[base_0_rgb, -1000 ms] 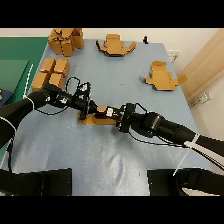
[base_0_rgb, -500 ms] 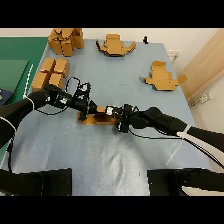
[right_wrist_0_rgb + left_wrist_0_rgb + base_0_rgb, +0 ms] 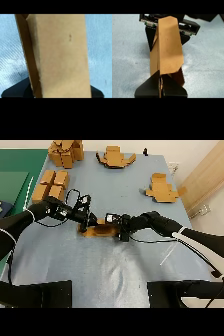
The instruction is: Fold the box.
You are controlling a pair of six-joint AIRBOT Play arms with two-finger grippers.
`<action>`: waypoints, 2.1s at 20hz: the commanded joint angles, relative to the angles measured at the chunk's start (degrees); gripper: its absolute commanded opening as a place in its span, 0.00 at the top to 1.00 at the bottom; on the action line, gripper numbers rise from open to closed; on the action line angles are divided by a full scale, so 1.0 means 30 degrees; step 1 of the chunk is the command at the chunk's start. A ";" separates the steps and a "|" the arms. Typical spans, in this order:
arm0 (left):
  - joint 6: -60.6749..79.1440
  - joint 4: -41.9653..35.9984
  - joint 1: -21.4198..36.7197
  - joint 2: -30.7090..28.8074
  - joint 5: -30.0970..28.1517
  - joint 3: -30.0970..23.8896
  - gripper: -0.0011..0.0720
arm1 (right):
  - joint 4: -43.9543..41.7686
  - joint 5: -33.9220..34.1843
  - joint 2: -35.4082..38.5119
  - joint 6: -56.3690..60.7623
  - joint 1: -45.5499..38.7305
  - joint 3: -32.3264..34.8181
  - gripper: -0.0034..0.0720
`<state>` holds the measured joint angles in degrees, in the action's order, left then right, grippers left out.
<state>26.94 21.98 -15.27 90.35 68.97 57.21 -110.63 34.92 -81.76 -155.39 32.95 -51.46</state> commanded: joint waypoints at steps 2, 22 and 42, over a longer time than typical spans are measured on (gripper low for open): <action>0.0007 -0.0029 0.0007 0.0000 -0.0576 0.0007 0.96 | -0.0648 0.0474 -0.0146 -0.0342 -0.0313 -0.0117 0.55; -0.0860 -0.0444 -0.0022 0.0000 -0.1443 0.0007 0.96 | -0.1953 0.0517 -0.0372 -0.2251 -0.1209 -0.0124 0.52; -0.0860 -0.0379 -0.0022 0.0000 -0.1428 0.0007 0.96 | -0.2157 0.1100 -0.0342 -0.3228 -0.1144 -0.0597 0.30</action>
<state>24.34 20.82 -15.33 90.35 64.66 57.21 -116.62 37.32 -82.83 -165.07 29.41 -53.19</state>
